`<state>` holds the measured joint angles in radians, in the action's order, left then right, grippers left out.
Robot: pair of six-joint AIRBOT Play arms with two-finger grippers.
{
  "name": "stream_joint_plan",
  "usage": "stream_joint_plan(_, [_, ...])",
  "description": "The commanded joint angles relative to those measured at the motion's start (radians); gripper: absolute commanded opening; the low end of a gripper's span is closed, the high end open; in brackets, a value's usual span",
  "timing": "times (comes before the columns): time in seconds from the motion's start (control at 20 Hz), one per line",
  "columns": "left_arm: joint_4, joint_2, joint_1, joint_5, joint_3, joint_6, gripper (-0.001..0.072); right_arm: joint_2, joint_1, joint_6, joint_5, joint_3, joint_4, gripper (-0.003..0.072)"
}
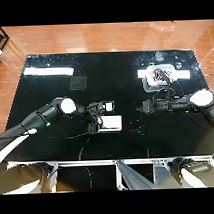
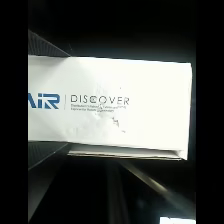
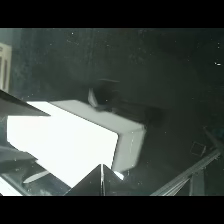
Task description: Fold the box and place the chain.
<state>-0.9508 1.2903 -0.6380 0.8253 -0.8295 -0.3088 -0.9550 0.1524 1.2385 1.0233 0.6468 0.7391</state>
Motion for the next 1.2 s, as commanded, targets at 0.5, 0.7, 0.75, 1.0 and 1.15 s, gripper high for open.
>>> stream_joint_plan(0.5, [-0.171,-0.013,0.366,0.134,-0.295,-0.413,0.0136,0.001,0.0,0.0,0.0,0.0,0.0,0.002])
stream_joint_plan(0.7, [-0.17,-0.002,0.595,0.053,-0.335,-0.485,0.0148,0.001,0.0,0.0,0.0,0.0,-0.002,0.002])
stream_joint_plan(0.75, [-0.171,0.012,0.649,0.043,-0.352,-0.485,0.0148,0.0,0.0,0.0,0.0,0.0,-0.002,0.002])
stream_joint_plan(1.0, [-0.163,0.186,0.879,0.04,-0.542,-0.536,0.0148,0.001,0.0,0.0,-0.001,0.0,-0.005,0.002])
stream_joint_plan(1.15, [-0.164,0.341,0.946,0.053,-0.705,-0.616,0.0162,0.001,0.0,0.0,-0.015,0.0,-0.005,0.002])
